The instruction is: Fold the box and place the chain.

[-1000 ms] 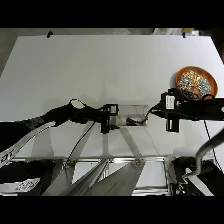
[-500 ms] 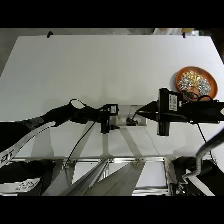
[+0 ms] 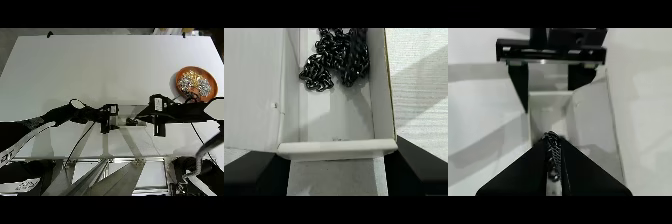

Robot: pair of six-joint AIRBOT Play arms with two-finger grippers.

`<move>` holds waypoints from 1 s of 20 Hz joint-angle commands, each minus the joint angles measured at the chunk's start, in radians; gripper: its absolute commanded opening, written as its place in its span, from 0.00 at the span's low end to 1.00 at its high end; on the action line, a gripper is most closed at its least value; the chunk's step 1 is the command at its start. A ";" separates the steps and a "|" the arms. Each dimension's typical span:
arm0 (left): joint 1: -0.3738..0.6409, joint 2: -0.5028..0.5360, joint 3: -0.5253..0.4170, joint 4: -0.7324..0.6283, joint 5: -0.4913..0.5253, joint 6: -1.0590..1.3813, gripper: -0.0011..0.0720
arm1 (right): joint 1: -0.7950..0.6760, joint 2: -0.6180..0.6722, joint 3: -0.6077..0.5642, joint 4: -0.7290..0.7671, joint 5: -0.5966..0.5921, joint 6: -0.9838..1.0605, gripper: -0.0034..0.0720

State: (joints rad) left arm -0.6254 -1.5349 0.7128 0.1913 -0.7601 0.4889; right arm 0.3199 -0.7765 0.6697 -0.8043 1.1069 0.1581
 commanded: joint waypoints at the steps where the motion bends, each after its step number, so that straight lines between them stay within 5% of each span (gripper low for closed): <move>1: 0.000 0.000 0.000 0.000 0.000 0.000 0.22 | 0.001 -0.029 -0.043 -0.011 -0.002 -0.003 0.30; 5: 0.000 0.000 0.000 0.000 0.000 0.000 0.22 | -0.019 -0.030 -0.003 -0.008 -0.034 -0.001 0.28; 8: 0.000 0.000 0.000 0.000 0.000 0.000 0.22 | -0.134 -0.030 0.104 -0.008 0.038 0.002 0.07; 9: 0.000 0.000 0.000 0.000 0.000 0.000 0.22 | -0.192 -0.030 0.135 -0.002 0.035 0.045 0.07; 12: 0.000 0.000 0.000 0.000 0.000 0.000 0.22 | -0.347 -0.040 0.157 -0.024 -0.071 0.362 0.07; 17: 0.000 0.000 0.000 0.000 0.000 0.000 0.22 | -0.410 -0.177 0.156 -0.442 -0.172 0.930 0.07; 18: 0.000 0.000 0.000 0.000 0.000 0.000 0.22 | -0.410 -0.211 0.155 -0.470 -0.175 0.984 0.07; 20: 0.000 0.000 0.000 0.000 0.000 0.000 0.22 | -0.410 -0.272 0.155 -0.463 -0.179 1.026 0.30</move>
State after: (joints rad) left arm -0.6254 -1.5349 0.7128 0.1913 -0.7601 0.4892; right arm -0.0746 -0.9695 0.8227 -1.1561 0.9585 0.9779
